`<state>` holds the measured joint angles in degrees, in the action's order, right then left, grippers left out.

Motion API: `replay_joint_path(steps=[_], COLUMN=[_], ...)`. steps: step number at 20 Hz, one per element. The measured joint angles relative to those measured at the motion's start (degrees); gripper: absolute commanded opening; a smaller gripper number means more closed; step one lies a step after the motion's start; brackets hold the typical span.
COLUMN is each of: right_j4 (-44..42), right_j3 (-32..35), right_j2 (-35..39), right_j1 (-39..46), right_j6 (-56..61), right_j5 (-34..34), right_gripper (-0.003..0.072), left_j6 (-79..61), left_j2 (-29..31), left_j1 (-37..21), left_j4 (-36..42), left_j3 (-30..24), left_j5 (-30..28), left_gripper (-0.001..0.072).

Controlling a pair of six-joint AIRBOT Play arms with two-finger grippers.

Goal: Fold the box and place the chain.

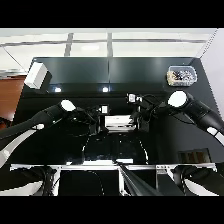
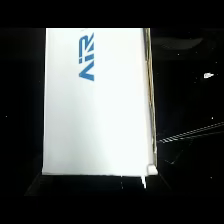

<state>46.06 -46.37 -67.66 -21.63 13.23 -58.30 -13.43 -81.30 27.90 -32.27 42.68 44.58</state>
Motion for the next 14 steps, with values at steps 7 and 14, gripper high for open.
replay_joint_path(steps=[7,14], right_j4=[0.04,0.00], right_j3=[0.72,1.66], right_j2=[0.00,0.07], right_j1=[0.00,0.04], right_j6=[0.07,2.27], right_j5=[-0.20,-0.28], right_gripper=[0.0289,0.0288], left_j6=[0.00,-0.13], left_j2=[0.00,0.00], left_j1=[0.00,0.02], left_j4=[-0.02,-0.02], left_j3=[0.00,0.00], left_j5=[0.00,0.09], left_gripper=[0.0356,0.0356])
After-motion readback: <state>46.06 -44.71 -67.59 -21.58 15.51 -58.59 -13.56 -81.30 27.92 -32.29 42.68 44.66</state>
